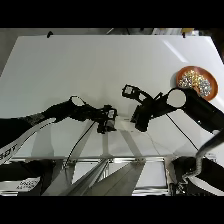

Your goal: Fold the box and place the chain.

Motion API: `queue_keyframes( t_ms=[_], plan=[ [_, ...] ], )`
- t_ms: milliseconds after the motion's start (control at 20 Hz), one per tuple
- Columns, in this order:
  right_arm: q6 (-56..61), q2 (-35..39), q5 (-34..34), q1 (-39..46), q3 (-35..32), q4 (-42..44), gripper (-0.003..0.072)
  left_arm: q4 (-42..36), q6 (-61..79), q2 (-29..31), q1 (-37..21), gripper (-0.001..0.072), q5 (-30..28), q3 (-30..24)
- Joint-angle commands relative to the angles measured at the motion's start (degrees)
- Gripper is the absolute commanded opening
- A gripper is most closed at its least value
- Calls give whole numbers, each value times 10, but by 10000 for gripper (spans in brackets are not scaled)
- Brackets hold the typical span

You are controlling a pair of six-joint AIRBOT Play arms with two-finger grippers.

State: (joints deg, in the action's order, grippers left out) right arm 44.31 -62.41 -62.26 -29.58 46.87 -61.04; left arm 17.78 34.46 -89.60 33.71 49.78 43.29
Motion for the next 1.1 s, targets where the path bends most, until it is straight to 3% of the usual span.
queue_keyframes(
  t_ms=[0, 350, 550, 850, 950, 1050],
  plan=[
    [-13, 11, -7, -4, -14, 0, 187, 0, 0, 0, 0, 169, 0, 0],
    [-57, 11, -2, -53, -18, -4, 208, 0, 0, 0, 0, 169, 0, 0],
    [-56, 11, 19, -57, -18, -21, 352, 0, 0, 0, 0, 169, 0, 0],
    [-52, 11, 34, -57, -18, -68, 336, 0, 0, 0, 0, 169, 0, 0],
    [-52, 11, 33, -57, -18, -68, 231, 0, 0, 0, 0, 169, 0, 0],
    [-52, 11, 33, -57, -18, -68, 217, 0, 0, 0, 0, 169, 0, 0]
  ],
)
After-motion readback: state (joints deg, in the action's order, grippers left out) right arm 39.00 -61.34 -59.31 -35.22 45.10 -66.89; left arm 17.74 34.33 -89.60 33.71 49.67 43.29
